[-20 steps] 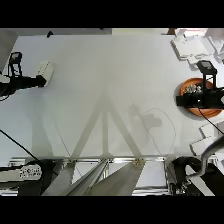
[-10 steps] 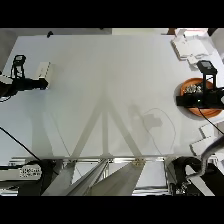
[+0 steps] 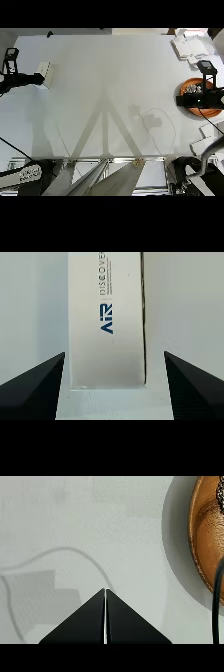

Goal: Fold the box and place the chain.

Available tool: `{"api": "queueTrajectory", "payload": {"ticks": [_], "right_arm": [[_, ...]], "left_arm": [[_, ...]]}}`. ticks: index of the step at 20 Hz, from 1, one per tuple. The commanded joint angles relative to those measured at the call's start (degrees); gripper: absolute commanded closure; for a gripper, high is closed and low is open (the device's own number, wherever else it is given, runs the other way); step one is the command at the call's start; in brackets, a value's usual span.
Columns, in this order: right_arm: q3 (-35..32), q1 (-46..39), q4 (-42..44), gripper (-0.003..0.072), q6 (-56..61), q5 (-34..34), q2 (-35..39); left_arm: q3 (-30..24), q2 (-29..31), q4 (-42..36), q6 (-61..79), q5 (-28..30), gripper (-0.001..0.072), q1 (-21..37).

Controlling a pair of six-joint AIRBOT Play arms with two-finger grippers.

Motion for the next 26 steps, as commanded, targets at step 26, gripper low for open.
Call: {"api": "queueTrajectory", "payload": {"ticks": [26], "right_arm": [[0.0, -0.02, 0.0, 0.0673, 0.0, 0.0, 0.04]], "left_arm": [[0.0, 14.36, -0.9, 0.17, -3.87, 0.0002, 0.02]]}}
